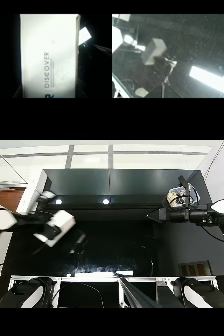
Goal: Fold the box and place the chain.
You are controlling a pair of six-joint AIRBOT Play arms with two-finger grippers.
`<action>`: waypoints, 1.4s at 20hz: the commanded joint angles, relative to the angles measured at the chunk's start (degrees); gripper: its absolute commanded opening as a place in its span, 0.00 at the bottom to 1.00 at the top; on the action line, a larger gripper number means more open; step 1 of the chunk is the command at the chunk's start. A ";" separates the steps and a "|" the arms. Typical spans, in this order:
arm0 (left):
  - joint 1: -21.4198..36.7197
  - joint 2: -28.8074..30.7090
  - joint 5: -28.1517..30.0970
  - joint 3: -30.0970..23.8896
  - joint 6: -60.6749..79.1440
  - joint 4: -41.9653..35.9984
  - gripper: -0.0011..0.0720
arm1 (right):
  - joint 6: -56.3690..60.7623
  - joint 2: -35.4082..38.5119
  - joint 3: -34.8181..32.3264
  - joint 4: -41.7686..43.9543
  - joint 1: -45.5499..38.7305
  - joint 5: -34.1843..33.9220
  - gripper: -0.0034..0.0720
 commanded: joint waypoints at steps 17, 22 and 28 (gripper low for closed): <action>42.25 -20.87 19.82 0.07 27.43 -12.70 0.49 | 2.40 0.04 0.04 0.42 -0.02 -0.90 0.09; 41.79 -23.65 22.58 1.33 28.22 -13.14 0.49 | 3.26 0.04 0.04 0.42 -0.04 -1.01 0.09; 40.11 -21.86 21.35 4.63 24.52 -13.70 0.98 | 4.09 0.04 0.04 0.42 -0.02 -0.66 0.09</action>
